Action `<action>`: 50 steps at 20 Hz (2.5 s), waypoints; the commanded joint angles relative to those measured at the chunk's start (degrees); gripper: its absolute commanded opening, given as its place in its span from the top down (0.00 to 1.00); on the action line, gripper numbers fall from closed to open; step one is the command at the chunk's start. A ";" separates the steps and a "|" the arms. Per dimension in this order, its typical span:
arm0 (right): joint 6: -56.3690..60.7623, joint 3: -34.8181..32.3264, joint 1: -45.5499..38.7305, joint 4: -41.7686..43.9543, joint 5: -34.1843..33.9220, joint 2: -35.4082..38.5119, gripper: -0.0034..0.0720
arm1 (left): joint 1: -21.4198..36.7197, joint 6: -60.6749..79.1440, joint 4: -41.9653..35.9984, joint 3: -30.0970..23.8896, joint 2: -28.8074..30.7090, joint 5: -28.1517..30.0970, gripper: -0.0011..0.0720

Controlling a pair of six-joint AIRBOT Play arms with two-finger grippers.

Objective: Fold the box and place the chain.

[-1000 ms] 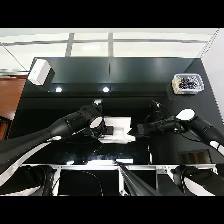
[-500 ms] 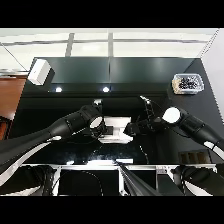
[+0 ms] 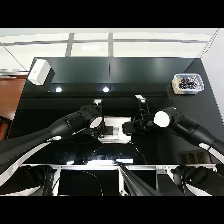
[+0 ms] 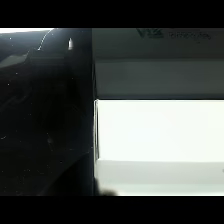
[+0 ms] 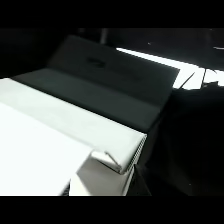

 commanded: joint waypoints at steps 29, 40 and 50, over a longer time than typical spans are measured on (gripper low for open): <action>27.67 9.66 8.59 -16.00 10.91 -12.44 0.94 | 0.11 -0.04 0.04 0.00 0.02 0.00 0.95; 27.58 9.66 8.59 -14.69 9.53 -12.37 0.93 | 0.13 -0.04 0.02 0.00 0.02 0.02 0.95; 25.97 9.73 6.45 -32.98 18.86 11.15 0.37 | 0.15 -0.04 0.07 0.00 0.02 0.02 0.95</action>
